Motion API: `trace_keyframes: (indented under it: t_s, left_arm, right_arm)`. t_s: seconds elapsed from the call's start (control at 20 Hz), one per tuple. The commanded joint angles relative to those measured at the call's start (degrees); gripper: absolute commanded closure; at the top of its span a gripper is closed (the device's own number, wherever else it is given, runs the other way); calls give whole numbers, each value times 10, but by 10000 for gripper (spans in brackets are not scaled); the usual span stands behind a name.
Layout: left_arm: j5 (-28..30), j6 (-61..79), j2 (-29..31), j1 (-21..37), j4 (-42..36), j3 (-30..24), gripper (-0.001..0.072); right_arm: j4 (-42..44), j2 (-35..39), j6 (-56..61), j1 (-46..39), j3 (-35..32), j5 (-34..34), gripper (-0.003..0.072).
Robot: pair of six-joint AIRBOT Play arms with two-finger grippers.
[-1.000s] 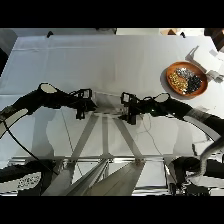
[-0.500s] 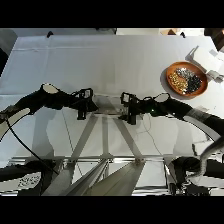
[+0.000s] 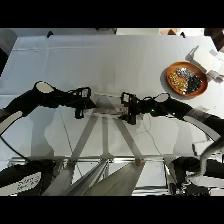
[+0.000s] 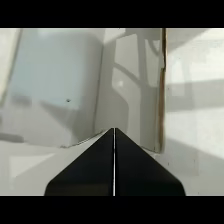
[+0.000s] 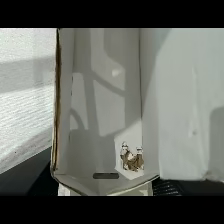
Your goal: Fold the box and place the chain.
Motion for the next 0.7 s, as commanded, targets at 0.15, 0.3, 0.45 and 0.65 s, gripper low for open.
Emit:
trace_keyframes:
  t_s: [0.15, 0.3, 0.45, 0.65]
  left_arm:
    - [1, -92, 115, 15, 123, 0, 700]
    - [2, -146, 169, 51, 123, 0, 701]
    - [31, -389, 183, 101, 137, 0, 700]
    - [39, -702, 147, 164, 190, 0, 697]
  right_arm:
    - [0, 0, 0, 0, 0, 0, 148]
    - [0, 0, 0, 0, 0, 0, 148]
    - [0, 0, 0, 0, 0, 0, 148]
    - [0, 0, 0, 0, 0, 0, 148]
